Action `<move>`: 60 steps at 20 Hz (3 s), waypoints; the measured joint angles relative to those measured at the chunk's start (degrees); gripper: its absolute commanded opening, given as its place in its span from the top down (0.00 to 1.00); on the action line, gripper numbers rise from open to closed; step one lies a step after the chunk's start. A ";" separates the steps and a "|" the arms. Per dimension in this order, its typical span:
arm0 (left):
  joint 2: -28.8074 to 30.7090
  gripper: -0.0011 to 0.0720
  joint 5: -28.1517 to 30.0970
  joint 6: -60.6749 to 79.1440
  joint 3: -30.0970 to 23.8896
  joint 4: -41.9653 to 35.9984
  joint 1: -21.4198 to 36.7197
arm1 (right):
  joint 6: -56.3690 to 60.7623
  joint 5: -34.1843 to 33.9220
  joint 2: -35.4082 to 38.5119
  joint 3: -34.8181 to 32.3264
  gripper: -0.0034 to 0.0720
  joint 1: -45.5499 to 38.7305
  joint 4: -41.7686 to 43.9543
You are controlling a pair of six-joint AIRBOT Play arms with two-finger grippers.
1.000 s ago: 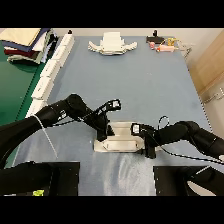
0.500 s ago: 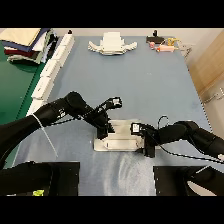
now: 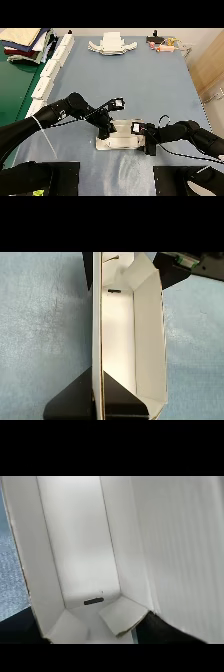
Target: Fold the box.
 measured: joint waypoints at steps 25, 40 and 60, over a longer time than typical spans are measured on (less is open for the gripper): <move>-0.02 0.96 0.90 0.44 -3.34 1.62 -0.76 | 4.31 0.07 1.64 -0.28 0.01 0.00 -6.95; -0.02 0.96 0.90 0.44 -3.34 1.99 -0.76 | -7.65 -0.85 1.99 -0.37 0.01 -3.72 -0.57; -0.04 0.96 -0.24 0.44 -3.34 2.10 -0.76 | -12.26 -7.98 -0.39 -0.46 0.01 -7.08 7.50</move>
